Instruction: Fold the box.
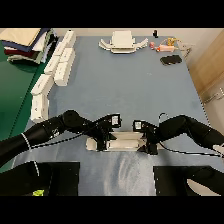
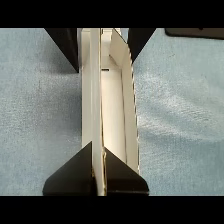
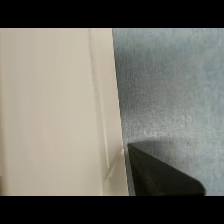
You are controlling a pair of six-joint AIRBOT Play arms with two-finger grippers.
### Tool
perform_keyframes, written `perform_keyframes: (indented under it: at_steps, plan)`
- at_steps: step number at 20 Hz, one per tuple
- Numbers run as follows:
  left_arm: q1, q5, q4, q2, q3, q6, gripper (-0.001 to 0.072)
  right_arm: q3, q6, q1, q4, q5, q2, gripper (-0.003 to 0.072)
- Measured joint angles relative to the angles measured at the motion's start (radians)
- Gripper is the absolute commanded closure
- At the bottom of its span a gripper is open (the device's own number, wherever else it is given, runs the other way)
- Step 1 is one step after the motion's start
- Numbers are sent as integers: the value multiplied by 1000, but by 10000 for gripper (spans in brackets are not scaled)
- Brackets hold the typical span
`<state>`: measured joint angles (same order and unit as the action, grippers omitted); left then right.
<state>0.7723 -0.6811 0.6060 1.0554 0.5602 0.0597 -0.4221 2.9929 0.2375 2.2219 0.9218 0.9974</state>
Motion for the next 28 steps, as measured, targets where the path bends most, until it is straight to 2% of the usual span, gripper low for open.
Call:
perform_keyframes:
  at_steps: [1, 3, 5, 19, 28]
  plan:
    - [0, 0, 0, 0, 0, 0, 696, 0, 0, 0, 0, 0, 0, 16]
    - [0, 0, 0, 0, 0, 0, 697, 0, 0, 0, 0, 0, 0, 16]
    - [0, 0, 0, 0, 0, 0, 697, 0, 0, 0, 0, -1, 0, -34]
    - [0, 11, 0, 0, 0, 0, 697, 0, -32, 1, 0, -5, -1, -31]
    - [-1, 28, -6, 0, 0, 0, 696, 1, -34, 2, -8, 2, -79, -31]
